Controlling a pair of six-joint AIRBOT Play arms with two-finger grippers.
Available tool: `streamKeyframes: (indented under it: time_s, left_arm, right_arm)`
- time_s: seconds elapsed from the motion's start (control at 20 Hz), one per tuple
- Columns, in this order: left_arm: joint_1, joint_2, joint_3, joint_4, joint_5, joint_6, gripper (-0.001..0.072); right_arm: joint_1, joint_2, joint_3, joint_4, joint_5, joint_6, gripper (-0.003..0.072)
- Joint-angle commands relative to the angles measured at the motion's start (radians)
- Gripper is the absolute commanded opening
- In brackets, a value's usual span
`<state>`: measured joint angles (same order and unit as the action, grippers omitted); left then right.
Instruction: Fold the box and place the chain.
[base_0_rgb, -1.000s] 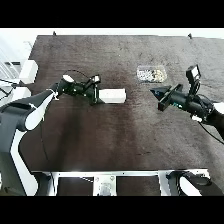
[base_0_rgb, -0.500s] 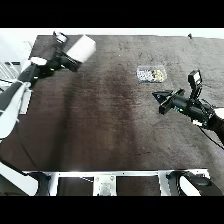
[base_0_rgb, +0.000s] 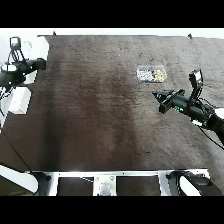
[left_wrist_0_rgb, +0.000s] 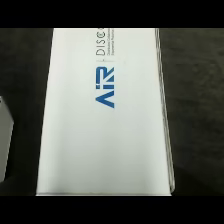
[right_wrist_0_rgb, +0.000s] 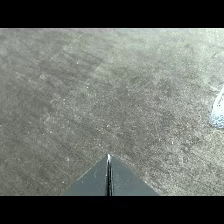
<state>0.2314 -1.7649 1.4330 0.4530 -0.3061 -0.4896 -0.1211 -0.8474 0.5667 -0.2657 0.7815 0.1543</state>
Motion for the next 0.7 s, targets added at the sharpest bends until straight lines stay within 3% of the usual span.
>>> streamKeyframes:
  time_s: [0.0,0.65]
  left_arm:
    - [0.034,-0.048,-0.019,0.01,-0.011,-0.039,0.002]
    - [0.023,-0.135,-0.021,0.136,0.05,-0.089,0.002]
  right_arm:
    - [0.0,-0.002,-0.002,0.008,-0.004,0.008,0.001]
    - [0.001,-0.002,-0.002,0.027,-0.005,0.015,0.001]
